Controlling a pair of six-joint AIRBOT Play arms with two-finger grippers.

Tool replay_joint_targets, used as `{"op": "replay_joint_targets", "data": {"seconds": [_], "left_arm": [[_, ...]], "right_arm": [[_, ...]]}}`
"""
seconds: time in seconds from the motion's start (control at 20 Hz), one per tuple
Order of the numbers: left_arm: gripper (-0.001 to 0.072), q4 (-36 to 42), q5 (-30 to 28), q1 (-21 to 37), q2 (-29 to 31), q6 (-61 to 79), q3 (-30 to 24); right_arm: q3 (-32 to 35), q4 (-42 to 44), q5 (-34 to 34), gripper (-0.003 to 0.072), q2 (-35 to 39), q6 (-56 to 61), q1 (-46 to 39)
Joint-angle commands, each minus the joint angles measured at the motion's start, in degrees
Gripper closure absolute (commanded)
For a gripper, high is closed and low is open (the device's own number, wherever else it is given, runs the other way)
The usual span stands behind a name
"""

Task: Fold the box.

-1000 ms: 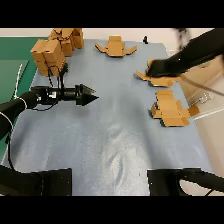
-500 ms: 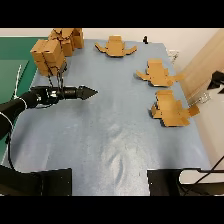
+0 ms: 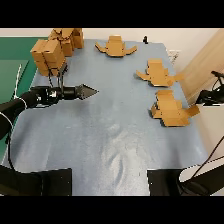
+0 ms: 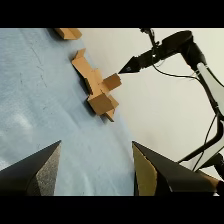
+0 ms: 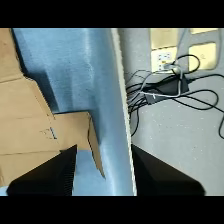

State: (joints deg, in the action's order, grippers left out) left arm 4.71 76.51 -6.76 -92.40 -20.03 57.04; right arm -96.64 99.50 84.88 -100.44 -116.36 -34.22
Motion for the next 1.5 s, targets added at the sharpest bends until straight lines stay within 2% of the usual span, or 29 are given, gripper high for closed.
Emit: {"op": "replay_joint_targets", "data": {"seconds": [0.0, 0.05, 0.5, 0.55, 0.6, 0.7, 0.85, 1.0, 1.15, 1.35, 1.45], "left_arm": [[0.0024, 0.0, 3.1, 0.0, 0.0, -0.6, 0.0], [0.0024, 0.0, 4.0, 0.0, 0.0, -0.6, 0.0], [0.0024, 0.0, 5.6, 0.0, 0.0, -2.6, 0.0], [0.0024, 0.0, 5.6, 0.0, 0.0, -2.6, 0.0], [0.0024, 0.0, 5.7, 0.0, 0.0, -2.6, 0.0], [0.0024, 0.0, 6.2, 0.0, 0.0, -3.0, 0.0], [0.0025, 0.0, 6.2, 0.0, 0.0, -5.4, 0.0], [0.0026, 0.7, 9.8, 0.0, 0.0, -7.1, 0.0], [0.0025, 0.8, 12.6, 0.2, 0.0, -7.8, 0.1], [0.0025, 0.9, 15.9, 2.6, 0.1, -7.8, 0.1], [0.0025, 0.9, 18.3, 5.5, 0.1, -7.8, 0.5]], "right_arm": [[-0.1, 1.9, -0.4, 0.0248, -3.9, -4.8, -0.2], [-0.1, 1.8, -0.6, 0.0339, -4.1, -5.3, -0.2], [-0.1, 2.0, 1.2, 0.0347, -4.6, -6.4, -0.4], [-0.1, 2.5, 1.1, 0.0375, -4.6, -6.1, -0.4], [-0.1, 3.0, 1.3, 0.0515, -4.6, -6.0, -0.4], [0.0, 3.4, 3.5, 0.0677, -4.6, -5.6, -0.4], [0.1, 3.6, 5.7, 0.0682, -4.2, 4.8, -0.4], [0.1, 7.5, 9.6, 0.0683, -1.1, 10.1, 0.9], [0.1, 15.3, 13.3, 0.0683, 5.2, 12.7, 5.2], [0.0, 18.3, 21.7, 0.0683, 15.5, 20.9, 15.6], [0.0, 19.1, 21.2, 0.0683, 22.3, 25.9, 22.0]]}}
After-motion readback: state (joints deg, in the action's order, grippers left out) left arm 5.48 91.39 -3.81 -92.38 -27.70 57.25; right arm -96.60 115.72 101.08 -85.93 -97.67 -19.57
